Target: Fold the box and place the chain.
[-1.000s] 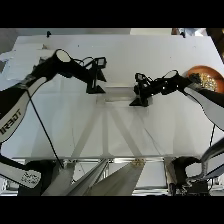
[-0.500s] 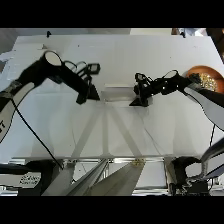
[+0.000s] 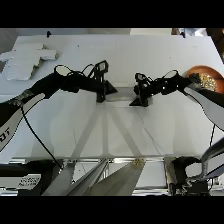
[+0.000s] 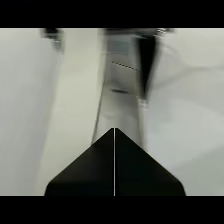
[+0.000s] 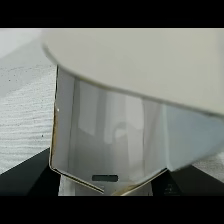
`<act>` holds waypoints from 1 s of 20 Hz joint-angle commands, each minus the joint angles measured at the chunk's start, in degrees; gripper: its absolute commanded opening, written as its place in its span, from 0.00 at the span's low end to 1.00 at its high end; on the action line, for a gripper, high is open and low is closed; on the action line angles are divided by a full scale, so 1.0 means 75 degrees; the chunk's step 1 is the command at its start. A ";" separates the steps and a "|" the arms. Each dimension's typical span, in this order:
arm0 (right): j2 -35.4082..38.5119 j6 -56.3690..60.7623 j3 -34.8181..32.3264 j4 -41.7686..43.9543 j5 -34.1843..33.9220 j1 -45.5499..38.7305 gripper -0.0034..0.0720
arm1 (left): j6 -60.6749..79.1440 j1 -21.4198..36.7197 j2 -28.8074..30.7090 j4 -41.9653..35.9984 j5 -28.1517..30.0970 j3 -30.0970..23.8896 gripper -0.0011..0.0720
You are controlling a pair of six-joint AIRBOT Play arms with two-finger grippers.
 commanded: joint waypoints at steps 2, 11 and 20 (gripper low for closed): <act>0.0006 0.0000 0.0006 0.0000 0.0003 -0.0003 0.65 | -0.0251 -0.0041 -0.0096 -0.0790 0.2734 -0.0029 0.02; 0.0006 0.0000 0.0009 0.0003 0.0000 -0.0003 0.65 | -0.2011 -0.0291 -0.0816 0.0149 0.3063 -0.0029 0.02; 0.0006 0.0000 0.0006 0.0000 0.0000 -0.0003 0.65 | -0.2506 -0.0347 -0.0443 0.0822 0.2958 -0.0029 0.02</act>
